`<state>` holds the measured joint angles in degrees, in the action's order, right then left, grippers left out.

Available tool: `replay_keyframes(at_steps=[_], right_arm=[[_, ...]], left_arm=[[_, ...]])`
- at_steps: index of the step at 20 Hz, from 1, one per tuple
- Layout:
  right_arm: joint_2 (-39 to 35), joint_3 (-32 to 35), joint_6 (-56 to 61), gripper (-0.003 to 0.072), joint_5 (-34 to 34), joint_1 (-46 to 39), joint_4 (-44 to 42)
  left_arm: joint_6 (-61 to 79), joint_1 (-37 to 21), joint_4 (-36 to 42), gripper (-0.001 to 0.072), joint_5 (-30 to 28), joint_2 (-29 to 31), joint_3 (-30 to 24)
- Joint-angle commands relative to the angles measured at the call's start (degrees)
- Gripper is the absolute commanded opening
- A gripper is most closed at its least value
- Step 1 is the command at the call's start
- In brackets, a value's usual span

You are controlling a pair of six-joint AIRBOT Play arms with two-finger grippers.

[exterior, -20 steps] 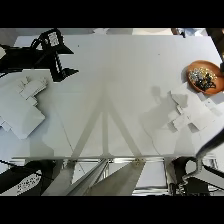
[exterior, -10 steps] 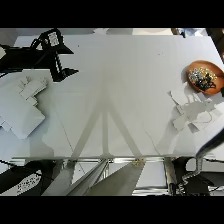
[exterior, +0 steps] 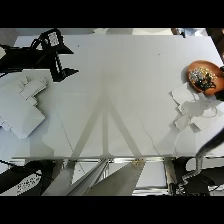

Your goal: Fold the box and place the chain.

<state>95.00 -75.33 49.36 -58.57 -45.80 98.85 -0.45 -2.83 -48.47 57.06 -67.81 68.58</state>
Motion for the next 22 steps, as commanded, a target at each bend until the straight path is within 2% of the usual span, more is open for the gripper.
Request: replay_keyframes(at_steps=[1, 4, 7, 11, 15, 18, 22], right_arm=[[0.17, -0.02, -1.9, 0.0013, -1.7, -0.02, -1.95], [-1.68, -0.02, -1.92, 0.0013, -4.31, -0.02, -5.6], [-5.14, -0.02, -4.96, 0.0013, -8.35, -0.02, -13.22], [-8.7, -0.02, -9.49, 0.0012, -17.09, -0.02, -28.55], [-8.87, 0.0, -9.51, 0.0014, -25.79, 1.55, -45.07], [-8.87, 0.0, -9.49, 0.0013, -27.89, 6.84, -52.81], [-8.87, 0.87, -10.71, 0.0012, -26.18, 18.99, -55.8]], left_arm=[[0.02, -0.02, -0.02, 0.0697, 0.0, 0.04, 0.07], [0.02, -0.02, -0.02, 0.0697, -0.02, 0.04, 0.04], [0.02, -0.02, -0.02, 0.0697, -0.02, 0.04, 0.07], [0.02, -0.02, -0.02, 0.0697, 0.0, 0.04, 0.04], [0.02, -0.02, -0.02, 0.0697, 0.0, 0.04, 0.07], [0.02, -0.02, -0.02, 0.0697, -0.02, 0.04, 0.07], [0.02, -0.02, -0.02, 0.0697, -0.02, 0.04, 0.04]])
